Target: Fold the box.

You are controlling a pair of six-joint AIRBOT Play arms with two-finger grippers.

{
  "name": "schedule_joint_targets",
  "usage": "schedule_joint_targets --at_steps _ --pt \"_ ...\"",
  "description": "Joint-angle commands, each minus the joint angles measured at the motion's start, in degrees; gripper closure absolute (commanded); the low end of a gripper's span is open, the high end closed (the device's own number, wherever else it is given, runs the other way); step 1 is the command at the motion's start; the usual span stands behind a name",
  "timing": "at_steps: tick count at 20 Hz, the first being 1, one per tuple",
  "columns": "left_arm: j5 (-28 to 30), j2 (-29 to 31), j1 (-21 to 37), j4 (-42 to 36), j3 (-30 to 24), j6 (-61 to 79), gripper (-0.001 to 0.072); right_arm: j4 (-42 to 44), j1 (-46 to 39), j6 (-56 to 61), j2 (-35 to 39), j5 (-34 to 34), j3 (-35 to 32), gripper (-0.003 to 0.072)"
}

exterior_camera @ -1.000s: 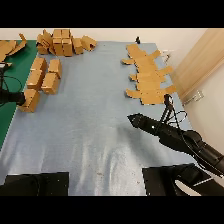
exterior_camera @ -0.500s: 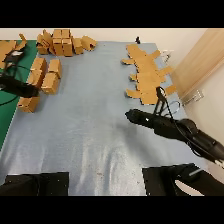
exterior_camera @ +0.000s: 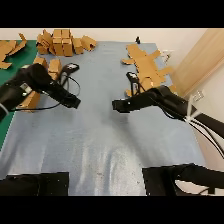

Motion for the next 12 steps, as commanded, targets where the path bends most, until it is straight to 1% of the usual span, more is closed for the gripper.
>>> schedule_joint_targets --at_steps 1,5,12 --pt "-0.4 -4.0 -4.5 -1.7 0.1 -3.3 0.0699 -0.2 0.0 -2.1 -6.7 -5.9 5.7 0.0682" --pt "1.2 -4.7 -4.4 -2.6 0.1 -3.5 0.0698 0.1 0.0 -1.9 -6.9 -6.4 5.7 0.0681" --pt "1.1 -4.7 -4.5 -2.6 0.1 -3.5 0.0698 0.1 0.0 -1.9 -6.9 -6.4 5.7 0.0681"
